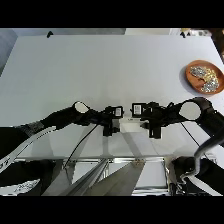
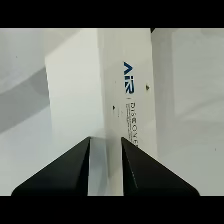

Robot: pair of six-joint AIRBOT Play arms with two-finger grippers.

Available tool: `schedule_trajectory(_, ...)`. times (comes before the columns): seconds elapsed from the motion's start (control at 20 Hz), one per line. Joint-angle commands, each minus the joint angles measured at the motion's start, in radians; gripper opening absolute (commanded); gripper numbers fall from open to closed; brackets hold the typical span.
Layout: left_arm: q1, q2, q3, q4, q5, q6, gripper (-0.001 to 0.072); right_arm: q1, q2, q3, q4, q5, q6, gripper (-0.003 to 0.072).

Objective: Fold the box and place the chain.

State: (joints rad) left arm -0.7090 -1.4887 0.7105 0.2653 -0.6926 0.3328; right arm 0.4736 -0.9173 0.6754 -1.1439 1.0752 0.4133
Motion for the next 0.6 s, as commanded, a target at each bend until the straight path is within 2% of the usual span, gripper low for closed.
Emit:
schedule_trajectory(0.0,0.001,0.0,0.0,0.0,0.0,0.0,0.0209,0.001,0.001,-0.001,-0.021,-0.016,-0.003,0.0108)
schedule_trajectory(0.1,0.001,0.0,0.0,0.0,0.0,0.0,0.0209,0.001,0.001,-0.001,-0.033,-0.017,-0.003,0.0102)
schedule_trajectory(0.15,0.001,0.0,0.0,0.0,0.0,0.0,0.0209,0.001,0.001,-0.001,-0.029,-0.016,-0.003,0.0137)
schedule_trajectory(0.2,0.001,0.0,0.0,0.0,0.0,0.0,0.0209,0.001,0.001,-0.001,-0.016,-0.012,-0.003,0.0204)
schedule_trajectory(0.3,0.001,0.0,0.0,0.0,0.0,0.0,0.0209,0.001,0.001,-0.001,0.039,-0.011,-0.005,0.0231)
schedule_trajectory(0.55,0.001,0.0,0.0,0.0,0.0,0.0,0.0209,0.001,0.001,-0.011,0.058,-0.021,-0.056,0.0228)
